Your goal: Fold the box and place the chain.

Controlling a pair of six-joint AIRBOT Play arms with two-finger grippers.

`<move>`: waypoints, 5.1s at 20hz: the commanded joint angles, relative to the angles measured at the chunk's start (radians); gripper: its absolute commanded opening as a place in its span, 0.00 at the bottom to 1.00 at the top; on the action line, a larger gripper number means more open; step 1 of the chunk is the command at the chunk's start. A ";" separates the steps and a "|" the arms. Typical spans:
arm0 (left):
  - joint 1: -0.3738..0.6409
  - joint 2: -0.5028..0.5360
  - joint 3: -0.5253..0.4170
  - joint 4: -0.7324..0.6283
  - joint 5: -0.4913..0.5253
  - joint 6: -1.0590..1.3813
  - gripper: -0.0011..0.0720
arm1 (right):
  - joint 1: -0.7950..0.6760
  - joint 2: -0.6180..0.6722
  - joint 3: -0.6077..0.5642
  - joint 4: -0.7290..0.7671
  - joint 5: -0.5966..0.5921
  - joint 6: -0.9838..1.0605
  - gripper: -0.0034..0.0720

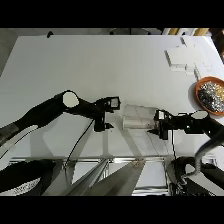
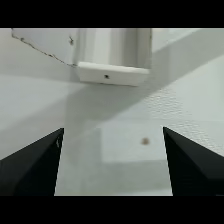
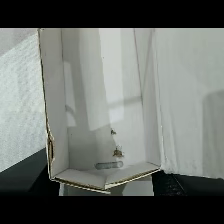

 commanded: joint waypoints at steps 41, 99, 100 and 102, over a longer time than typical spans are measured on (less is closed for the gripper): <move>-0.080 -0.274 -0.006 -0.541 0.104 0.673 0.93 | 0.000 0.000 0.000 0.000 0.000 0.000 0.65; -0.082 -0.273 -0.006 -0.507 0.082 0.673 0.11 | 0.105 0.542 0.000 -0.022 0.009 0.733 0.07; -0.082 -0.273 -0.006 -0.507 0.082 0.673 0.11 | 0.117 0.510 0.000 0.007 -0.042 0.733 0.07; -0.082 -0.273 -0.006 -0.507 0.082 0.673 0.11 | 0.148 0.436 0.000 0.088 -0.182 0.734 0.07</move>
